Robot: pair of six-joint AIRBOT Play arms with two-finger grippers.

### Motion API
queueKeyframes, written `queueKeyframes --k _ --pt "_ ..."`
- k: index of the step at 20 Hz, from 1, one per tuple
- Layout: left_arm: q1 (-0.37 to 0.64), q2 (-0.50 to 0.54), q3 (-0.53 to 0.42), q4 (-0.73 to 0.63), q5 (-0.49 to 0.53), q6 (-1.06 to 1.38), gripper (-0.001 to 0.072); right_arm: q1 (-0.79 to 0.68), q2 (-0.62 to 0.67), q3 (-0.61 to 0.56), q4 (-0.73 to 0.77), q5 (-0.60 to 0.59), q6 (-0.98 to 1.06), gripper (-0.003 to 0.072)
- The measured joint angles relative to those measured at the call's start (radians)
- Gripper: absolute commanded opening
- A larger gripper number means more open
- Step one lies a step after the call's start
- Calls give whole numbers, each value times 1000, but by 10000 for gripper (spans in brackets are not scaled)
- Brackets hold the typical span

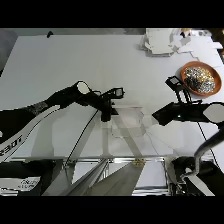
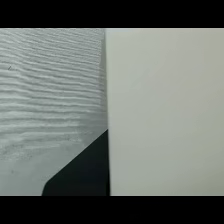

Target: Fold the box and place the chain.

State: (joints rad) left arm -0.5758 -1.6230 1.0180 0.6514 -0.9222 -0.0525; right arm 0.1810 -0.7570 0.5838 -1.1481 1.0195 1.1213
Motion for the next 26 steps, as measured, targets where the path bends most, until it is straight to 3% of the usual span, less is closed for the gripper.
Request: queueKeyframes --k 7,8,10,12,16,17,18,21,24,26 --pt "-1 0 0 3 5 0 9 0 0 0 -6 21 -57 391" --pt "-1 0 0 3 4 0 9 0 0 0 -5 31 -88 333" --pt "-1 0 0 3 4 0 9 0 0 0 2 49 -164 59" --pt "-1 0 0 3 4 1 9 0 -2 0 24 52 -253 18" --pt "-1 0 0 4 3 1 9 24 -8 -1 107 54 -446 18" --pt "-1 0 0 4 3 1 9 40 -9 -5 109 60 -481 29" --pt "-1 0 0 4 3 1 9 60 -9 -10 107 67 -510 133" --pt "-1 0 0 4 3 1 9 114 -9 -52 90 59 -586 585" --pt "-1 0 0 4 2 1 9 181 -10 -127 50 -36 -658 610" --pt "-1 0 0 4 2 0 9 235 -9 -182 14 -117 -708 675"
